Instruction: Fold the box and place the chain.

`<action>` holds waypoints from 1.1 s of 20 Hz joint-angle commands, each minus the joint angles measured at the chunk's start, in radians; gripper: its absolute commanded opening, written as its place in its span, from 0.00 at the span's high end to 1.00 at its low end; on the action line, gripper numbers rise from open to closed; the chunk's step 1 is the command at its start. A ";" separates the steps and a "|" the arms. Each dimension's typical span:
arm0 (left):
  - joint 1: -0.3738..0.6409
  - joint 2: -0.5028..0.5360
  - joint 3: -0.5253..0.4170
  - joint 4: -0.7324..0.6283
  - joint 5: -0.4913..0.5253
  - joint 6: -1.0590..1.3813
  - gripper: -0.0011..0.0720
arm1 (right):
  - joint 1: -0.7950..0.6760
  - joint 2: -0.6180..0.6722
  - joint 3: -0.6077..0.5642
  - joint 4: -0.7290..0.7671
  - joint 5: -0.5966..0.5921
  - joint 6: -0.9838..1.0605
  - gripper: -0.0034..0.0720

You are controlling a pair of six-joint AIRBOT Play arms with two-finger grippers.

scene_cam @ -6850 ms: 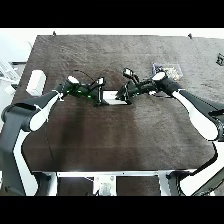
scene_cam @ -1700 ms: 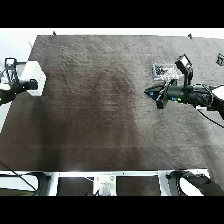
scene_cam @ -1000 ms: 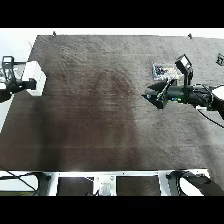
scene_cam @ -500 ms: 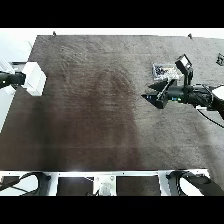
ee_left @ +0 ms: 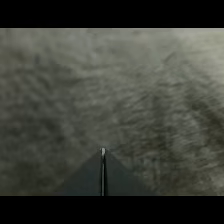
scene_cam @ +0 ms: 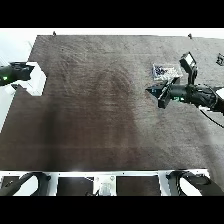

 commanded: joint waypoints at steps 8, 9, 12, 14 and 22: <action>-0.490 0.392 -0.455 -0.038 0.614 0.238 0.97 | 0.000 0.406 -0.330 -0.002 -0.367 0.072 0.94; -0.527 0.395 -0.499 -0.039 0.650 0.251 0.97 | 0.000 0.454 -0.381 -0.002 -0.380 0.072 0.94; -0.660 0.404 -0.624 -0.040 0.853 0.233 0.97 | 0.000 0.570 -0.516 -0.002 -0.384 0.072 0.94; -0.727 0.404 -0.681 -0.039 0.926 0.190 0.96 | 0.000 0.629 -0.591 -0.001 -0.384 0.072 0.94; -0.758 0.401 -0.727 -0.039 0.914 0.160 0.96 | 0.000 0.683 -0.739 -0.002 -0.402 0.071 0.94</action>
